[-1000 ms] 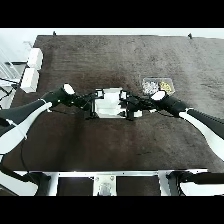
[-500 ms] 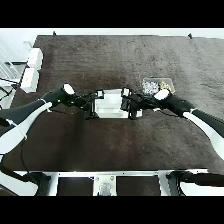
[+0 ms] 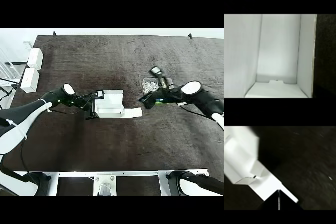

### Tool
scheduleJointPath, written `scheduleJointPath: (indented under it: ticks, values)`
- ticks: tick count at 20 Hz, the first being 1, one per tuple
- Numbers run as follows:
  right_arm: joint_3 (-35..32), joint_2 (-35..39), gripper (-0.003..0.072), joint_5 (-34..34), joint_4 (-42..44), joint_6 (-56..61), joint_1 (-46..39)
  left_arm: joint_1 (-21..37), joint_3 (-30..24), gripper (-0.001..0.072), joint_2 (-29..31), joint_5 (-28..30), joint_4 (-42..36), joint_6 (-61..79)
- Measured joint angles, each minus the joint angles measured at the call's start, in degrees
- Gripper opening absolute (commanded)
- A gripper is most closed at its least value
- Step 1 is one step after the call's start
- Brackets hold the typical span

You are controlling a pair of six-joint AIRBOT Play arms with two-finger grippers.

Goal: Fold the box and place the chain.

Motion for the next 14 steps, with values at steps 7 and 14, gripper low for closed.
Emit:
scheduleJointPath:
  ticks: [7, 14]
  values:
    - [-1.9, -2.5, 0.0004, 2.6, -0.6, 18.0, -8.2, 0.0, 0.0, 0.053, 0.0, 0.0, 0.0, 0.0]
    - [-2.3, -12.2, 0.0004, 5.9, 2.5, 22.1, -9.0, 0.0, 0.0, 0.053, 0.0, 0.0, 0.0, 0.0]
